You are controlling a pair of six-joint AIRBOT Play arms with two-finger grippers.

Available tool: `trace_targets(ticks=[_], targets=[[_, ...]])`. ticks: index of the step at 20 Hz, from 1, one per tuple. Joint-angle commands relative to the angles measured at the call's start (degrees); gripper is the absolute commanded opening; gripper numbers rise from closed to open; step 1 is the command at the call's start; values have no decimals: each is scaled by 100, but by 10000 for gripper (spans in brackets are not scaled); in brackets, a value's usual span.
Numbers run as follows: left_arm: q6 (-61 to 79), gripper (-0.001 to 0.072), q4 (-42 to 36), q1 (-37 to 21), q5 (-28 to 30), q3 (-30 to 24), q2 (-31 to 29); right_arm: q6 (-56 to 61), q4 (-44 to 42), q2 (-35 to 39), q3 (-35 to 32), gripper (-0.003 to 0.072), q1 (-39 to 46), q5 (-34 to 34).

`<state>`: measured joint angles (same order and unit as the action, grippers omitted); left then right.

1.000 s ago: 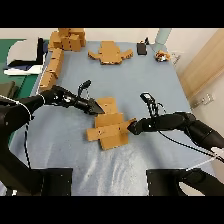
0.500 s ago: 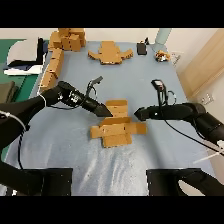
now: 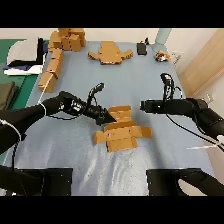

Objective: Fold the box.

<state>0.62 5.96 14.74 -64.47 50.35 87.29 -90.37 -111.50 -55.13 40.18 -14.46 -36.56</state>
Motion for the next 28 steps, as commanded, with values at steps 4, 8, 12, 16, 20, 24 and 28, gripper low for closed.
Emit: trace_targets(ticks=[4, 8, 12, 16, 20, 24, 28], targets=[[439, 11, 269, 345, 330, -162, -15, 39, -164, -278, 9, 8, -201, 400], [472, 11, 256, 385, 592, -179, -15, 42, -289, -299, 9, 7, -210, 225], [446, 11, 160, 133, 538, -179, -15, 59, -66, -229, 9, 7, -210, -1139], [490, 12, 173, 96, 540, -179, -13, 444, 205, -232, -101, 7, -210, -1556], [562, 12, 175, 94, 542, -179, -13, 452, 221, -236, -546, 7, -372, -1453], [610, 12, 170, 96, 551, -179, -13, 507, 275, -249, -811, 7, -380, -1152], [638, 12, 98, 94, 533, -179, -15, 509, 382, -387, -833, 7, -380, -1126]])
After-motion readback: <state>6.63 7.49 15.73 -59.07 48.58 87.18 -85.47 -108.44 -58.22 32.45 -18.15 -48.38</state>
